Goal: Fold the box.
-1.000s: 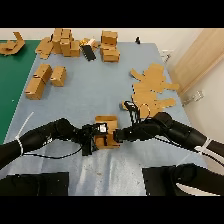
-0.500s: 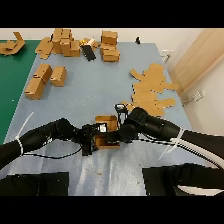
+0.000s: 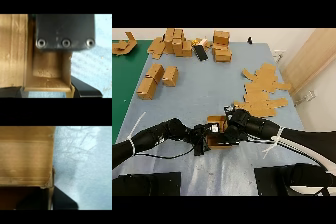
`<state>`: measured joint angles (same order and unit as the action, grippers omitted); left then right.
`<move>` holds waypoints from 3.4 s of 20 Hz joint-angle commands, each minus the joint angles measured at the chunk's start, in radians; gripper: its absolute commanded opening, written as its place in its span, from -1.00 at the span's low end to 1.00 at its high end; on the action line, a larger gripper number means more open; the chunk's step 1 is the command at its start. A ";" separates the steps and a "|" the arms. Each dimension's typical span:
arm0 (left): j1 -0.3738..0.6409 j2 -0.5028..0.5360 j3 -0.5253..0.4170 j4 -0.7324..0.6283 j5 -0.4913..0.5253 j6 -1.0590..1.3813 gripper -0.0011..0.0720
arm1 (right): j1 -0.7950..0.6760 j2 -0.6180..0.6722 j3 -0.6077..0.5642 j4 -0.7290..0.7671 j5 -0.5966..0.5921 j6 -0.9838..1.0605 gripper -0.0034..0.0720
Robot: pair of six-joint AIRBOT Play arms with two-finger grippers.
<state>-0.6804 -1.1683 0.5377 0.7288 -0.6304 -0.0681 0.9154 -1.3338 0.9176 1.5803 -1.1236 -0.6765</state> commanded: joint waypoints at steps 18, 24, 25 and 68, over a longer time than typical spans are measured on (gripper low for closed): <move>0.001 0.001 0.000 0.000 0.000 0.000 0.17 | 0.010 0.248 -0.001 -0.079 -0.164 0.162 -0.37; 0.001 0.001 0.000 0.000 0.000 0.000 0.17 | -0.315 0.337 -0.180 0.096 0.053 -0.213 -0.90; 0.001 0.001 0.000 0.000 0.000 0.000 0.17 | -0.435 0.315 -0.196 0.241 0.146 -0.427 -0.90; 0.001 0.001 0.000 0.000 0.000 0.000 0.17 | -0.190 0.523 -0.379 0.577 0.502 -1.834 -0.67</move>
<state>-0.6804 -1.1687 0.5377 0.7292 -0.6304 -0.0685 0.7136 -0.8307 0.5392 2.2318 -0.6399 -2.5130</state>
